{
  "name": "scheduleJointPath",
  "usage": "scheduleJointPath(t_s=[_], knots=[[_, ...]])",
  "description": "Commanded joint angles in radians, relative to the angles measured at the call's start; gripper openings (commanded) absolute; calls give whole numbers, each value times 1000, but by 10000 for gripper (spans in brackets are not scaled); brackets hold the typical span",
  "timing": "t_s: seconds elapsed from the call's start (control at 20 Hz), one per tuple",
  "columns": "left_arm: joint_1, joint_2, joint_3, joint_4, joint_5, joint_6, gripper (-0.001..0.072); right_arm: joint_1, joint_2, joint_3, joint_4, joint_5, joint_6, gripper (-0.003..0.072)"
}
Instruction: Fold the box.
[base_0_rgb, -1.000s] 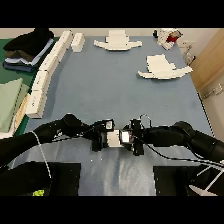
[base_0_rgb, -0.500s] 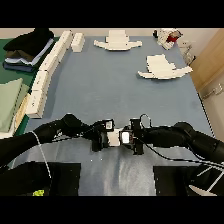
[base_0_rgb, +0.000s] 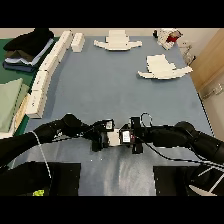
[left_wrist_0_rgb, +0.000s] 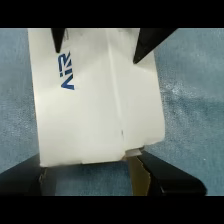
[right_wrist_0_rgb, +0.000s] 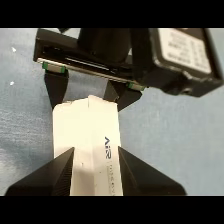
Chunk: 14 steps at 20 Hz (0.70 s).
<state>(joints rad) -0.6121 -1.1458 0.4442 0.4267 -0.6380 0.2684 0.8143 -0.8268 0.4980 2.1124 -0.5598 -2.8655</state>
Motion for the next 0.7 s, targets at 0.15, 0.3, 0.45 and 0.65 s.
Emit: scheduleJointPath(t_s=[0.15, 0.3, 0.45, 0.65], knots=[[1, 0, 0, 0, 0, 0, 617, -1, 1, 10, -23, 38, 1, 406], [1, 0, 0, 0, 0, 0, 617, -1, -2, 10, -31, 38, 1, 403], [1, 0, 0, 0, 0, 0, 617, -1, -23, 10, -30, 37, 1, 336], [1, 0, 0, 0, 0, 0, 617, 0, -34, 10, -21, 29, 4, 336]])
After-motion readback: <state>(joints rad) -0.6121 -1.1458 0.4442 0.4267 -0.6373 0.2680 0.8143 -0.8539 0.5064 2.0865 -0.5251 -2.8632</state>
